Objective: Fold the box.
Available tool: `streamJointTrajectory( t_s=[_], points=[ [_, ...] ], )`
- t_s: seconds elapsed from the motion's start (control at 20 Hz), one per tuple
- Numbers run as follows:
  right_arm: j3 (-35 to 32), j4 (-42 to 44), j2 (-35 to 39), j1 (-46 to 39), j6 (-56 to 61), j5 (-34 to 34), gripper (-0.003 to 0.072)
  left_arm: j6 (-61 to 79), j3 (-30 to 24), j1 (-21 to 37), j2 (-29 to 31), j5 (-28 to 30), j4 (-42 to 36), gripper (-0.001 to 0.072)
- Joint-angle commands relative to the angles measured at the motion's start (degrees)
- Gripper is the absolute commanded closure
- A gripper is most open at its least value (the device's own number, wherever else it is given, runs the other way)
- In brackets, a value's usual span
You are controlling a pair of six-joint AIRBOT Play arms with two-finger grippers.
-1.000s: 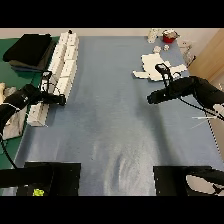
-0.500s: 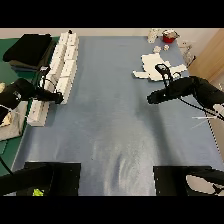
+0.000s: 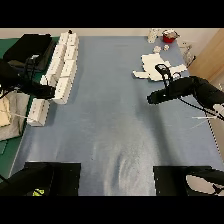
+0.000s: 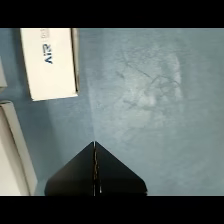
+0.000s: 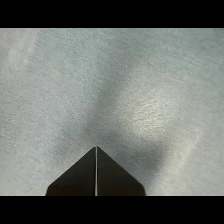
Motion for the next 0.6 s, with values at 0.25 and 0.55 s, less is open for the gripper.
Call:
streamJointTrajectory(
  t_s=[0.25,0.55],
  points=[
    [0.1,0.0,0.0,0.0,0.0,0.0,0.068,-7.9,-1.1,-18.9,0.2,0.3,-6.1,0.0699],
    [0.1,0.0,0.0,0.0,0.0,0.0,0.068,-10.6,-2.4,-28.3,-5.4,2.1,-6.5,0.0699]
  ],
)
